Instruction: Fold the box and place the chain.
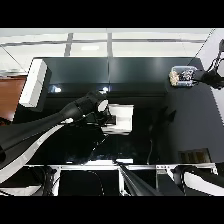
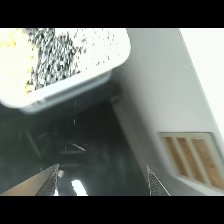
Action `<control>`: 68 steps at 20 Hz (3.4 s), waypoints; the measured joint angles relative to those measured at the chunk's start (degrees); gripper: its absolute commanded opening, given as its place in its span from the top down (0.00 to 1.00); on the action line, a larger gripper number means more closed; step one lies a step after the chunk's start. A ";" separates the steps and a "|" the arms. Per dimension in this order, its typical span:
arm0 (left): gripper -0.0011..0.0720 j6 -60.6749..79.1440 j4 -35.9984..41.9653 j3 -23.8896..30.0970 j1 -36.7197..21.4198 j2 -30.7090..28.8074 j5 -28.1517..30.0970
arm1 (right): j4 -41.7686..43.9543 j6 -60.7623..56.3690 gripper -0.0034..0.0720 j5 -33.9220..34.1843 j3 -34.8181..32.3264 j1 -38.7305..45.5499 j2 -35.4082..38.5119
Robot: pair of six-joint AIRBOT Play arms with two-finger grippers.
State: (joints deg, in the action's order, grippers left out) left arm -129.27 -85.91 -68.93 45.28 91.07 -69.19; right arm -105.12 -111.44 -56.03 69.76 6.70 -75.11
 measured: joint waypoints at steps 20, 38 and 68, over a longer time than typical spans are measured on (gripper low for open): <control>0.95 0.09 -0.39 0.00 -0.02 0.00 -0.11 | 14.32 -18.27 0.14 -11.41 47.56 9.29 -43.56; 0.95 0.09 -0.37 0.00 -0.02 0.00 -0.13 | 16.48 -3.15 0.93 -10.38 47.95 9.57 -37.53; 0.95 0.11 -0.37 0.00 -0.02 0.00 -0.07 | 60.72 19.54 0.93 -39.23 47.28 3.30 14.08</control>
State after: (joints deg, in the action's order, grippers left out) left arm -129.16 -86.28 -68.93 45.25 91.07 -69.25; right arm -44.40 -91.90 -95.26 117.03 10.00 -61.04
